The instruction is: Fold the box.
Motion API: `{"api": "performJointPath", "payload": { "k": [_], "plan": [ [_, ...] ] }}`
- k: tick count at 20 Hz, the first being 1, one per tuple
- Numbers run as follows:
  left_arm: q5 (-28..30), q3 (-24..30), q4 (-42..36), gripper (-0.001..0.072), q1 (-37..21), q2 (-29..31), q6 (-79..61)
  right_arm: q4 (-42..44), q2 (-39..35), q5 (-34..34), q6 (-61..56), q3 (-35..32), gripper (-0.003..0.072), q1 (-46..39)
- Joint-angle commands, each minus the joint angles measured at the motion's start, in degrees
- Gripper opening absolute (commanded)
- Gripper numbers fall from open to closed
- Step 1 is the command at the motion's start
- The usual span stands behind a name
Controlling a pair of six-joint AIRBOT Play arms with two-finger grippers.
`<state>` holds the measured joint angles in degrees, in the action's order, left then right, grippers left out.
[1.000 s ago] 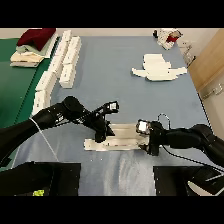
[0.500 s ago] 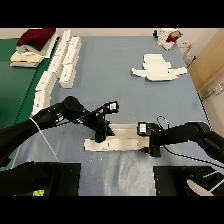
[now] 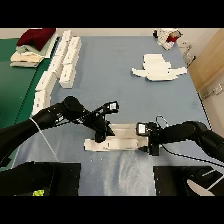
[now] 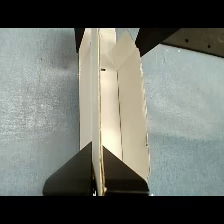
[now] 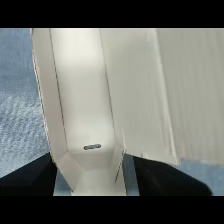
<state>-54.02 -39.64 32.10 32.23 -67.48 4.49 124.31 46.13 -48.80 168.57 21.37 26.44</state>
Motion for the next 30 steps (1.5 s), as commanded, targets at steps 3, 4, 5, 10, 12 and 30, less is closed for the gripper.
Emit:
{"api": "performJointPath", "payload": {
  "k": [3, 4, 5, 10, 12, 30],
  "plan": [
    [0.0, 0.0, 0.0, 0.0011, -0.1, 0.0, 0.0, 3.2, 3.4, 1.8, 3.5, -0.1, 0.0642, 0.1],
    [0.0, 0.0, 0.0, 0.0012, -0.1, 0.0, 0.0, 3.8, 3.8, 1.8, 3.5, -0.2, 0.063, 0.2],
    [0.0, 0.0, 0.0, 0.0012, -0.1, 0.0, 0.0, 3.7, 4.1, 1.9, 3.5, -0.2, 0.0631, 0.9],
    [0.0, 0.0, 0.0, 0.0011, -0.1, 0.0, 0.0, 3.6, 5.0, 2.5, 3.5, -1.5, 0.0631, 2.3],
    [0.0, 0.0, 0.0, 0.0011, -0.1, 0.0, 0.0, 3.3, 5.0, 2.6, 3.5, -1.5, 0.063, 2.3],
    [0.0, 0.0, 0.0, 0.0011, -0.1, 0.0, 0.0, 2.3, 5.0, 2.9, 3.5, -1.7, 0.0514, 2.3]
  ]
}}
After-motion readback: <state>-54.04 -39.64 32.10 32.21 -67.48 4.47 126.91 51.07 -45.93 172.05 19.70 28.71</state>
